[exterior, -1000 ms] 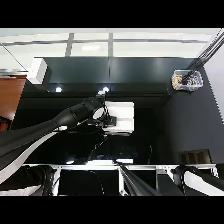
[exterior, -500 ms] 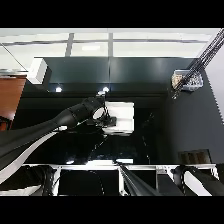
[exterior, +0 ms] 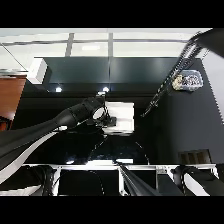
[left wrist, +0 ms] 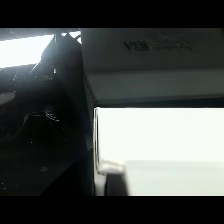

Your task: Fold the box and place the chain.

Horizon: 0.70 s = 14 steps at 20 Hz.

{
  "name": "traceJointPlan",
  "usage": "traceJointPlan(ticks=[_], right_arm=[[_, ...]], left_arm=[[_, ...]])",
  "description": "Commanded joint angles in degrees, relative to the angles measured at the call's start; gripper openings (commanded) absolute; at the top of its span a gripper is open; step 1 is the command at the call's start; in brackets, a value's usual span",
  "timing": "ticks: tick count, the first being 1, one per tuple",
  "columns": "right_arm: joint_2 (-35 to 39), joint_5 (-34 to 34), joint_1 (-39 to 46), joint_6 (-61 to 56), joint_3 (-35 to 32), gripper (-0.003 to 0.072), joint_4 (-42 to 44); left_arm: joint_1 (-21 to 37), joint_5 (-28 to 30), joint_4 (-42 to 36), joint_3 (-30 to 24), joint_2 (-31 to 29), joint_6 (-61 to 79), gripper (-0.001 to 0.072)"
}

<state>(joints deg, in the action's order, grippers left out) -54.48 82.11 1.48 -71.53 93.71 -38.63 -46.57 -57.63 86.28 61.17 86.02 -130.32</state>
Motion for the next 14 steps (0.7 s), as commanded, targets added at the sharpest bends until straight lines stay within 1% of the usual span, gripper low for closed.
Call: traceJointPlan(ticks=[1,3,4,8,11,14], right_arm=[[-0.4,-2.1,-5.2,-1.4,-1.0,0.0016,4.1],[-1.2,-3.2,-6.4,-1.4,-1.0,0.0016,7.9],[-1.8,-3.8,-7.3,-1.4,-1.0,0.0016,8.5],[-5.2,-4.0,-12.7,-1.9,-2.7,0.0015,7.8],[-6.1,-3.8,-14.4,-2.7,-6.8,0.0015,2.5],[-6.1,-1.9,-14.4,-4.1,-13.6,0.0016,-1.2]], left_arm=[[0.0,0.0,0.0,0.0,0.0,0.0,0.0026],[0.0,0.0,0.0,0.0,0.0,0.0,0.0026],[0.0,0.0,0.0,0.0,0.0,0.0,0.0026],[0.0,0.0,0.0,0.0,0.0,0.0,0.0026],[0.0,0.0,0.0,0.0,0.0,0.0,0.0026],[0.0,0.2,0.0,0.0,0.0,0.0,0.0026]])
